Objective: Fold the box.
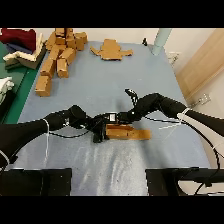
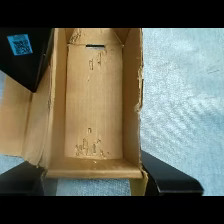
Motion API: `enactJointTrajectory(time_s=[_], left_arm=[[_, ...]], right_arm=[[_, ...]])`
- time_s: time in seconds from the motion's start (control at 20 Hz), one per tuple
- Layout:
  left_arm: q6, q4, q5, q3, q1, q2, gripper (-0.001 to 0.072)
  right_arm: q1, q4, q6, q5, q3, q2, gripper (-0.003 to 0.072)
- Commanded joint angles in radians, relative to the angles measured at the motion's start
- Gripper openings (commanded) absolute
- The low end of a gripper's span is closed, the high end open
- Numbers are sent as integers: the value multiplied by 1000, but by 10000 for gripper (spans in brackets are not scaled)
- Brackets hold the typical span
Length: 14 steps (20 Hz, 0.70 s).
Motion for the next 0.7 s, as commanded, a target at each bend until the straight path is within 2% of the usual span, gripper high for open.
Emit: enactJointTrajectory(time_s=[0.0, 0.15, 0.3, 0.45, 0.65], left_arm=[[0, 0, 1, 0, 0, 0, 401], [0, 0, 1, 0, 0, 0, 401], [0, 0, 1, 0, 0, 0, 400], [0, 0, 1, 0, 0, 0, 401], [0, 0, 1, 0, 0, 0, 400]], right_arm=[[4, -23, -5, 7, 1, 11, 2], [0, -92, -4, 11, 37, 61, 3], [-2, -195, -4, 7, 58, 169, 3], [-2, -313, 18, -72, 52, 299, 2], [2, -325, 24, -179, -70, 494, 2]])
